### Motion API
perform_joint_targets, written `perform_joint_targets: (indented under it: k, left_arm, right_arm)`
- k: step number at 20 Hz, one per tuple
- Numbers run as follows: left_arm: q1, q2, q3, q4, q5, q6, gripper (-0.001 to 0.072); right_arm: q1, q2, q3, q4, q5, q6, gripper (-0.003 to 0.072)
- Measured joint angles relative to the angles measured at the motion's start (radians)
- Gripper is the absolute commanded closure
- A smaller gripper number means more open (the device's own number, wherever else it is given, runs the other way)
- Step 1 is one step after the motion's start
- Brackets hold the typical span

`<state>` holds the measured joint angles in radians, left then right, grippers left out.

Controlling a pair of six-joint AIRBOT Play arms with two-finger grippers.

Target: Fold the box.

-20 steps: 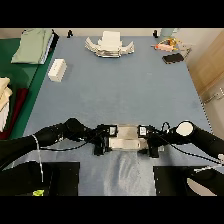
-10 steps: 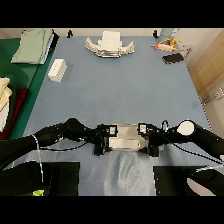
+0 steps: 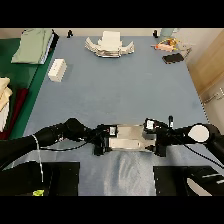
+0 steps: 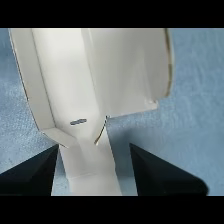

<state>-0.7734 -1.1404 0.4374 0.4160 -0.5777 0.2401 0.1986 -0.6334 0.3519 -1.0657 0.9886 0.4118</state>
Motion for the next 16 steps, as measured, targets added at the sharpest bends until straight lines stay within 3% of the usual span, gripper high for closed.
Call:
perform_joint_targets:
  k: [3,9,15,16]
  left_arm:
    - [0.000,0.000,0.000,0.000,0.000,0.000,0.0208]
    - [0.000,0.000,0.000,-0.001,0.001,-0.001,0.0208]
    - [0.000,0.000,0.000,-0.001,0.002,-0.002,0.0208]
    - [0.000,0.000,0.000,-0.001,0.002,-0.002,0.0207]
  right_arm:
    - [0.000,0.065,0.000,0.019,0.043,0.117,-0.0034]
    - [0.000,0.153,0.000,0.275,0.093,0.546,-0.0034]
    - [0.003,0.163,-0.002,0.475,0.101,0.734,-0.0021]
    - [0.008,0.157,-0.002,0.489,0.101,0.756,0.0135]
